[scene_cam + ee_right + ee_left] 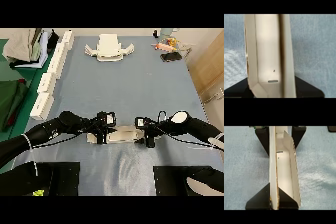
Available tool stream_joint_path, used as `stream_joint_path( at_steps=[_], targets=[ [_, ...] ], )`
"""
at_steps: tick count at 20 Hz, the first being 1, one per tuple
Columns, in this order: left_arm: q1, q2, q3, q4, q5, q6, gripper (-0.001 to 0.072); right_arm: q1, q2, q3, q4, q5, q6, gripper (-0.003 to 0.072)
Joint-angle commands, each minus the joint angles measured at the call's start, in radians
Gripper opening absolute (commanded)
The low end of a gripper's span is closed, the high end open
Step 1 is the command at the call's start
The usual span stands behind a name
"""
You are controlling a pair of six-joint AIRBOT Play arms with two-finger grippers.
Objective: Fold the box.
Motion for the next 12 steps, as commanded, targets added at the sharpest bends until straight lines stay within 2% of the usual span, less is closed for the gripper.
stream_joint_path(
  at_steps=[1, 5, 7, 12],
  targets=[
    [0.000, 0.001, 0.000, 0.000, 0.001, 0.000, 0.0016, 0.001, 0.001, -0.005, 0.009, 0.017, -0.002, 0.0478],
    [0.000, 0.001, 0.000, 0.000, 0.001, 0.000, 0.0016, 0.002, 0.006, -0.005, 0.023, 0.018, -0.002, 0.0492],
    [0.000, 0.001, 0.000, 0.000, 0.001, 0.000, 0.0016, 0.002, 0.023, -0.005, 0.026, 0.018, 0.002, 0.0580],
    [0.000, 0.001, 0.000, 0.000, 0.001, 0.000, 0.0016, 0.002, 0.039, -0.005, 0.026, 0.021, 0.010, 0.0591]
  ],
)
